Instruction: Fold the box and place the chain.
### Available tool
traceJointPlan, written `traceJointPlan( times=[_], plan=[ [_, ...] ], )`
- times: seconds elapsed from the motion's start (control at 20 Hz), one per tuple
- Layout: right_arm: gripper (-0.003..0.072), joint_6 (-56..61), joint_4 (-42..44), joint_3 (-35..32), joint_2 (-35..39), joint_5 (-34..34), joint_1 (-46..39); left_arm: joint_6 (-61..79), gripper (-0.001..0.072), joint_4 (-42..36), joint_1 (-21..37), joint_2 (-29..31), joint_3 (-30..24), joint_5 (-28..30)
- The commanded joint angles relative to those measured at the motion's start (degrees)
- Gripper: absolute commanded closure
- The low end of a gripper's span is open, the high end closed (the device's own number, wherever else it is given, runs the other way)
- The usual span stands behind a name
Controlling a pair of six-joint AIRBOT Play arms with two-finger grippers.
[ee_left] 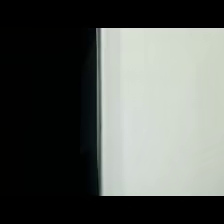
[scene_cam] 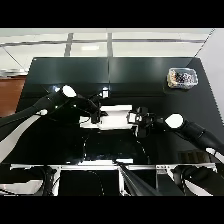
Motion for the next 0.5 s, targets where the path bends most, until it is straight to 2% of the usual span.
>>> traceJointPlan(
  times=[0.0, 0.2, 0.35, 0.45],
  plan=[
    [-0.0012, 0.7, 0.1, 0.2, 0.9, -1.0, -0.9, 0.0, 0.0685, -0.5, 0.0, 0.0, 0.0, 0.0],
    [-0.0012, -1.2, 0.2, 3.7, 0.8, 2.1, -3.7, 0.0, 0.0686, -0.5, -0.2, 0.0, 0.0, -0.7],
    [-0.0012, -5.9, 7.8, 4.5, -0.5, 5.8, -8.6, 0.1, 0.0686, -0.5, -0.2, 0.0, 0.0, 0.0],
    [-0.0012, -9.6, 9.2, 4.5, -2.7, 9.6, -9.4, 0.1, 0.0685, -0.4, -0.3, 0.0, 0.0, -0.1]
  ],
)
